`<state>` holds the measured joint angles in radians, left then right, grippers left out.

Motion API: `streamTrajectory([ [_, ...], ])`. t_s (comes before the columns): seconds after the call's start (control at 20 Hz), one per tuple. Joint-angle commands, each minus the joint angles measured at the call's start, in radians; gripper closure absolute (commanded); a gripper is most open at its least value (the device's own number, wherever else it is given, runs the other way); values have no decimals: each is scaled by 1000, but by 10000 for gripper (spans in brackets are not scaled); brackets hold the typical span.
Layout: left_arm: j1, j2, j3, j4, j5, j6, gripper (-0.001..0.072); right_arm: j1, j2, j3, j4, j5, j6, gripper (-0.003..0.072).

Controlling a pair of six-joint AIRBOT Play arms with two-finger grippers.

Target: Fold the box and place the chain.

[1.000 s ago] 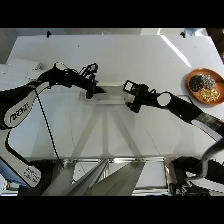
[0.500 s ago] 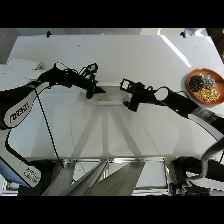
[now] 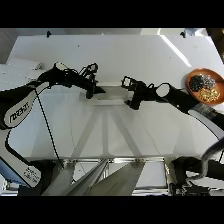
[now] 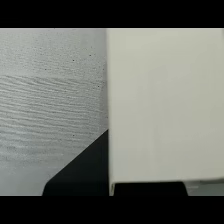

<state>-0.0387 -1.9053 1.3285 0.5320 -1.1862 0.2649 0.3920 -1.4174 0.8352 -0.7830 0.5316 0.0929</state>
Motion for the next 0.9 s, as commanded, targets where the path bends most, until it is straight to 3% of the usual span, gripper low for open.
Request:
streamTrajectory([
  [0.0,0,-1,0,0,0,0,696,-23,-40,24,34,84,-50,-2],
  [0.25,0,-1,0,0,1,0,696,-54,-103,105,109,114,-121,-2],
  [0.5,0,-1,0,0,1,0,696,-54,-169,154,149,267,-156,-2],
  [0.85,0,-1,0,0,1,0,696,-53,-209,154,379,274,-340,-2],
])
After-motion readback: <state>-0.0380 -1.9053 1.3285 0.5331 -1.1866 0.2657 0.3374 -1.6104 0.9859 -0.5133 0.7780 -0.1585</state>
